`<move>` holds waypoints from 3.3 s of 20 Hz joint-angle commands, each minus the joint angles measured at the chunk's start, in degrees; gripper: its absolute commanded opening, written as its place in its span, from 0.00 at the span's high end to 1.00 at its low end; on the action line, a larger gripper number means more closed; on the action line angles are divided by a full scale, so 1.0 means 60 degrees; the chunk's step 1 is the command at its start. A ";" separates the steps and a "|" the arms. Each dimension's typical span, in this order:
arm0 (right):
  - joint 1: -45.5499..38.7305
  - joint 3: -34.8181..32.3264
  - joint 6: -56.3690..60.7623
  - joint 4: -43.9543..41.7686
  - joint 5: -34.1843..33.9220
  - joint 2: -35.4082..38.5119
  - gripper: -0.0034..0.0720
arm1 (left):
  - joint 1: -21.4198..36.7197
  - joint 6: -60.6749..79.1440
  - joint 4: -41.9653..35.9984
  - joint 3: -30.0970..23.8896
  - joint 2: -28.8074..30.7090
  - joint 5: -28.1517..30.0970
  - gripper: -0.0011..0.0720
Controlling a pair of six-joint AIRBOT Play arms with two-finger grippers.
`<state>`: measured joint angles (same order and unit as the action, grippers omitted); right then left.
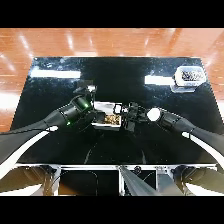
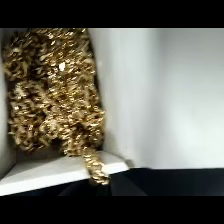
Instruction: Fold the box and place the chain.
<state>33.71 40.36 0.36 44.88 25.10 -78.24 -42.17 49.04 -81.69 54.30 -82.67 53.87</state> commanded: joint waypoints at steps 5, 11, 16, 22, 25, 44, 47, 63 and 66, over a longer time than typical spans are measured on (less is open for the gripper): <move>-0.0004 0.0135 0.1228 0.0659 0.0605 0.0692 0.92 | -0.0004 0.0000 0.0004 -0.0004 -0.0007 -0.0015 0.95; 0.0106 0.0138 0.2809 0.1424 0.2364 0.1956 0.90 | -0.0004 0.0000 0.0000 -0.0004 -0.0007 -0.0018 0.95; 0.0841 0.0678 0.3410 0.0918 0.1847 0.2506 0.90 | -0.0004 0.0000 0.0000 -0.0004 -0.0007 -0.0022 0.95; 0.1530 0.0812 0.3606 0.0186 -0.0051 0.2244 0.90 | -0.0007 -0.0004 -0.0011 -0.0004 -0.0007 -0.0022 0.95; 0.1534 0.0812 0.3770 -0.0481 -0.0084 0.1781 0.90 | -0.0004 0.0000 -0.0036 -0.0004 -0.0007 -0.0066 0.95; 0.1177 0.0831 0.6532 0.0444 0.1242 0.2918 0.23 | -0.0004 -0.0004 -0.0044 0.0015 -0.0007 -0.0135 0.95; 0.0594 0.0831 0.9103 0.1665 0.3071 0.3413 0.23 | -0.0004 -0.0004 -0.0291 0.0015 -0.0007 -0.0244 0.95; -0.0554 0.0820 1.1515 0.1847 0.7100 0.3439 0.23 | 0.0004 0.0062 -0.0747 0.0368 0.0044 -0.0066 0.95; -0.0554 0.0820 1.1515 0.1847 0.7100 0.3439 0.23 | 0.0011 0.0331 -0.0721 0.0805 0.0047 0.0000 0.69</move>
<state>30.44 45.30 69.17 55.94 67.88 -57.67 -42.17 49.56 -86.61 57.23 -82.50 53.30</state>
